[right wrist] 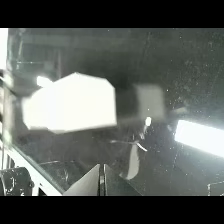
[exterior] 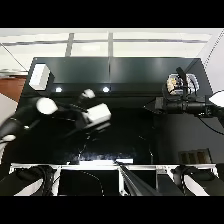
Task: Fold the box and place the chain.
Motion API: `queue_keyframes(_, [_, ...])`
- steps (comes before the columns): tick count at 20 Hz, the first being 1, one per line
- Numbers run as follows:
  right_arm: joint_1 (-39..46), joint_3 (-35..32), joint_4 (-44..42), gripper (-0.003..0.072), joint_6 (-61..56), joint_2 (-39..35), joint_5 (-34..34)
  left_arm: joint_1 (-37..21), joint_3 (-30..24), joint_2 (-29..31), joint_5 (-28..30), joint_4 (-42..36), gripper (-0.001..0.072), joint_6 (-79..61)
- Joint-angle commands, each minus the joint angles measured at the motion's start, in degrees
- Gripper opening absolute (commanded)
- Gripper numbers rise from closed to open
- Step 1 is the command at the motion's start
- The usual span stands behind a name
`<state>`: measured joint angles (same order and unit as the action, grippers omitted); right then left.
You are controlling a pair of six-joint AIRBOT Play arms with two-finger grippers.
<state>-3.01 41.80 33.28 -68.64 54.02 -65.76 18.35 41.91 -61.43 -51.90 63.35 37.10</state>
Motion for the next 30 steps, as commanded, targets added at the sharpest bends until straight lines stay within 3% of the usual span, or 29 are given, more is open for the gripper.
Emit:
queue_keyframes(1, [0.02,0.02,-0.04,0.0043,-0.15,-0.02,-0.07,-19.23,-1.11,5.31,-7.23,6.56,0.0312,5.16])
queue_keyframes(5, [0.02,0.04,-0.04,0.0043,-0.15,0.0,0.17,-42.58,-3.82,5.99,-5.11,6.32,0.0312,5.11])
queue_keyframes(8, [0.02,0.02,-0.04,0.0043,-0.15,0.0,0.24,-52.65,-3.82,5.73,0.76,1.51,0.0311,5.11])
queue_keyframes(15, [0.02,0.02,-0.24,0.0043,-0.26,0.0,0.37,-49.2,-2.12,-1.2,15.52,-0.02,0.0311,1.88])
queue_keyframes(24, [0.02,0.02,-0.22,0.0043,-0.59,0.0,3.41,-46.4,5.9,-13.25,15.96,-4.04,0.0314,1.88])
queue_keyframes(25, [0.02,0.02,-0.22,0.0043,-0.59,0.0,3.43,-45.9,5.95,-14.08,16.15,-4.07,0.0403,1.9])
queue_keyframes(26, [0.02,0.02,-0.22,0.0043,-0.61,0.0,3.43,-45.44,5.95,-14.6,16.41,-4.0,0.0719,1.9])
queue_keyframes(30, [0.02,0.04,-0.28,0.0043,-1.2,-0.02,1.77,-45.46,9.16,-11.67,16.04,2.08,0.0709,5.49])
